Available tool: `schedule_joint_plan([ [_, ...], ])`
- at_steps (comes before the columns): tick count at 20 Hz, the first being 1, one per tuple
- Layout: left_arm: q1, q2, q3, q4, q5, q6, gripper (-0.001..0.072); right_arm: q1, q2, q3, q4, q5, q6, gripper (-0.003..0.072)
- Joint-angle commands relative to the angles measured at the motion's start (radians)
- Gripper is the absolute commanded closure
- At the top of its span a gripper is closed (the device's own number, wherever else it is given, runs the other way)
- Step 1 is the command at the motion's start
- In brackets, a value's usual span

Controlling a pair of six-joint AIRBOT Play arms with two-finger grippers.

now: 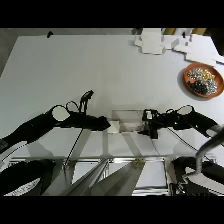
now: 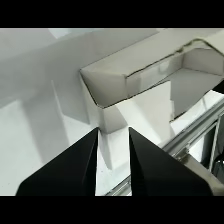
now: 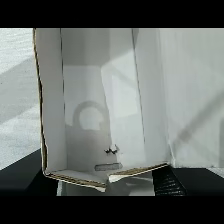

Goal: Fold the box and place the chain.

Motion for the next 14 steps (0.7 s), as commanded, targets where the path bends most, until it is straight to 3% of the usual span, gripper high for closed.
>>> schedule_joint_plan([
  [1,-0.021,-0.001,0.023,-0.016,0.01,0.003,0.05,0.0,0.0,0.0,0.0,0.0,0.0,0.037],
  [4,-0.043,-0.002,0.025,-0.014,0.039,0.003,0.0497,0.0,0.0,0.0,0.0,0.0,0.0,0.037],
  [6,-0.052,-0.002,0.025,-0.008,0.058,0.0,0.0417,0.0,0.0,0.0,0.0,0.0,0.0,0.037],
  [14,-0.113,-0.004,0.048,0.148,0.119,-0.145,0.0419,0.0,0.0,0.0,0.0,0.0,0.0,0.037],
])
